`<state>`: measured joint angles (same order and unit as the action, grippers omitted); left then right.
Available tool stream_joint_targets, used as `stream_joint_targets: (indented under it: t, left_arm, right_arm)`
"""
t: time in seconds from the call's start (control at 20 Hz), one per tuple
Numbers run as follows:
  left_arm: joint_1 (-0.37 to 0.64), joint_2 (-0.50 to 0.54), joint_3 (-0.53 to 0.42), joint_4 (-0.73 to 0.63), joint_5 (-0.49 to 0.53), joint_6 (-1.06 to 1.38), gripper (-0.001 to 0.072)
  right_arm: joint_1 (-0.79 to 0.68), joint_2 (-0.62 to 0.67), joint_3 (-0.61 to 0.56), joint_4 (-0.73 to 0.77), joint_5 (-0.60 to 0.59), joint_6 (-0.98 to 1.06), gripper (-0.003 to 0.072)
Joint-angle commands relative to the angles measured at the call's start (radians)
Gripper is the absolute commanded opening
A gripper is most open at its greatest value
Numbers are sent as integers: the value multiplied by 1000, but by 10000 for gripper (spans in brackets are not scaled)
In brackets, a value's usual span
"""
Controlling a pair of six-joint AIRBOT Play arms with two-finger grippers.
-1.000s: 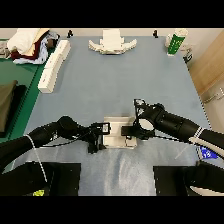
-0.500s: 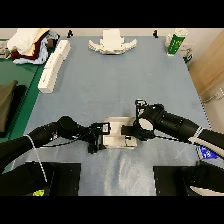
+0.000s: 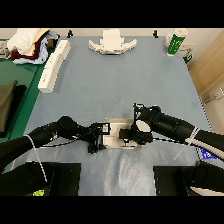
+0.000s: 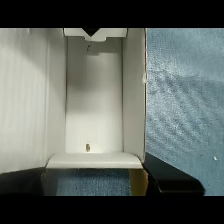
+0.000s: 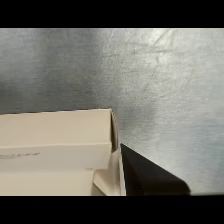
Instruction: Fold the box.
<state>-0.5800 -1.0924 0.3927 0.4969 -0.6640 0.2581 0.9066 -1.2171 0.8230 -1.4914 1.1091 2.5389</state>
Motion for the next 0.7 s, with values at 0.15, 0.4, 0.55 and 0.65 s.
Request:
stream_joint_targets:
  t: [0.15,0.4,0.55,0.65]
  left_arm:
    - [0,1,0,0,0,-1,511]
    - [0,1,0,0,0,-1,511]
    - [0,1,0,0,0,-1,511]
    - [0,1,0,0,0,-1,511]
  right_arm:
    - [5,-35,2,-35,12,0,341]
    - [5,-35,2,-38,14,-8,3]
    - [5,-35,2,-39,16,-9,2]
    - [5,-35,5,-38,15,-28,3]
